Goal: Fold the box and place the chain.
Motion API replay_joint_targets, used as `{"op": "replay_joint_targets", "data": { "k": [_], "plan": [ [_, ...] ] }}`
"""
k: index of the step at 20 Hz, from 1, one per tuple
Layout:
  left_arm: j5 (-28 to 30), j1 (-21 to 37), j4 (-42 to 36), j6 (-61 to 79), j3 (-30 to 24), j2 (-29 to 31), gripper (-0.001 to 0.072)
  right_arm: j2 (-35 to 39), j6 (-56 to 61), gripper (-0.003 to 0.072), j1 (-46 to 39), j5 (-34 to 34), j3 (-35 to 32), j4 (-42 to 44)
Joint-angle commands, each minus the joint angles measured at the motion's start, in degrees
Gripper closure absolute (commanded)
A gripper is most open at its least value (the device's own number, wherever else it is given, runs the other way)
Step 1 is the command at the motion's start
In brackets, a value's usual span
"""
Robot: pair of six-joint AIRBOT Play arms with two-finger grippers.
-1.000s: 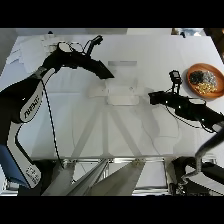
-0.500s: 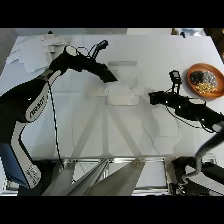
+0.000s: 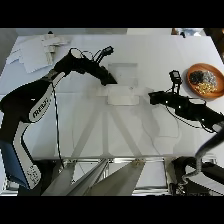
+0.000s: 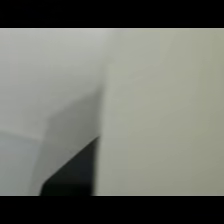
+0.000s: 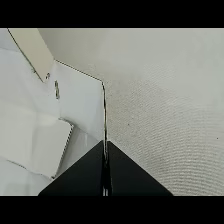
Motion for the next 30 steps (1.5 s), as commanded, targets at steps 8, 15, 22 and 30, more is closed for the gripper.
{"op": "replay_joint_targets", "data": {
  "k": [8, 15, 22, 30],
  "plan": [
    [0.35, -0.02, -0.48, 0.28, 0.02, -0.09, 0.0699, 0.04, 0.04, 0.0671, 0.04, 0.07, -0.04, -0.07],
    [0.59, -0.02, -0.5, 0.31, 0.02, -0.09, 0.0698, 0.04, 0.02, 0.0671, 0.04, 0.07, -0.04, -0.07],
    [0.83, -0.02, -0.48, 0.31, 0.02, -0.11, 0.0698, 0.04, 0.02, 0.0671, 0.04, -0.13, -0.02, -0.04],
    [-0.04, -0.02, -0.92, -0.07, 0.02, -0.07, 0.0699, 0.31, 0.83, 0.0315, 0.0, 1.4, -0.02, -0.09]
  ]
}}
